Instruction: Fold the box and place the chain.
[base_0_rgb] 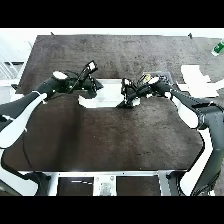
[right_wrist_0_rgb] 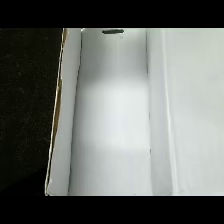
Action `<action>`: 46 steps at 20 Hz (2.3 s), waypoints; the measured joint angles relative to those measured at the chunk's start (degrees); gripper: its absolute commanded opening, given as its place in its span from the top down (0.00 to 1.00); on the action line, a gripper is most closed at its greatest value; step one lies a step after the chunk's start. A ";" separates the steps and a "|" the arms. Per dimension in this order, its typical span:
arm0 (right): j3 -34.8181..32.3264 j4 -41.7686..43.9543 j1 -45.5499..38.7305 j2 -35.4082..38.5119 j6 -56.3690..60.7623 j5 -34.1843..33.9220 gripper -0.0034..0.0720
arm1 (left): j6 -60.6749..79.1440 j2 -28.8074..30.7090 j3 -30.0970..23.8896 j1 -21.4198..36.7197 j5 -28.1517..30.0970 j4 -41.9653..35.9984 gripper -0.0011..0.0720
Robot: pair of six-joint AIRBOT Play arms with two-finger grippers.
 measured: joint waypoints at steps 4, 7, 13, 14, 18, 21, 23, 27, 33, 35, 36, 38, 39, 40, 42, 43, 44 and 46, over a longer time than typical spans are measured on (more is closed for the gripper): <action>0.00 0.02 0.00 0.00 0.00 0.00 0.39 | -0.35 -2.34 1.20 0.68 1.38 1.09 0.96; 0.00 0.02 0.00 -0.02 0.02 0.00 0.39 | -0.35 -3.56 1.51 0.83 1.57 1.20 0.96; 0.00 0.02 0.00 -0.02 0.04 0.00 0.39 | -0.07 -5.07 1.66 0.98 -0.35 1.42 0.96; 0.00 0.04 0.00 -0.02 0.04 0.00 0.39 | 0.17 -5.18 1.70 0.98 -0.44 1.44 0.96; 0.00 0.02 0.00 -0.02 0.02 0.00 0.39 | 0.61 -5.27 3.13 1.01 -1.33 1.77 0.96; 0.00 0.00 0.00 -0.02 0.00 0.00 0.39 | 0.68 -4.02 5.95 2.45 -3.48 1.79 0.96; 0.00 0.00 0.00 -0.02 0.00 0.00 0.39 | -0.17 -2.71 7.89 4.37 -6.86 1.86 0.92; 0.00 0.00 0.00 -0.02 0.00 0.00 0.39 | 0.04 -0.90 10.27 6.62 -16.33 9.09 0.07; 0.00 0.00 0.00 -0.02 0.00 0.00 0.39 | -0.20 -1.38 10.58 7.34 -24.76 20.09 0.07; 0.00 0.00 0.00 -0.02 0.00 0.00 0.39 | -0.39 -2.05 9.62 7.13 -25.53 21.68 0.07; 0.00 0.00 0.00 -0.02 0.00 0.00 0.39 | -0.50 -2.32 9.05 6.73 -25.59 22.56 0.07; 0.00 0.00 0.00 -0.02 0.00 0.00 0.39 | -0.59 -2.80 8.15 5.35 -25.31 23.82 0.07; 0.00 0.00 0.00 -0.02 0.00 0.00 0.39 | -0.87 -2.89 7.89 4.74 -24.74 24.13 0.07; 0.00 0.00 0.00 -0.02 0.00 0.00 0.39 | -1.27 -2.99 7.67 4.33 -23.71 24.50 0.07; 0.00 0.00 0.00 -0.02 0.00 0.00 0.39 | -1.86 -3.15 7.41 3.89 -22.25 25.20 0.07; 0.00 0.00 0.00 -0.02 0.00 0.00 0.39 | -2.03 -3.19 7.32 3.67 -21.81 25.27 0.07; 0.00 0.00 0.00 -0.02 0.00 0.00 0.39 | -2.14 -3.30 7.26 3.48 -21.53 25.55 0.07; 0.00 0.00 0.00 -0.02 0.00 -0.02 0.39 | -2.34 -3.43 7.19 3.37 -20.90 25.97 0.07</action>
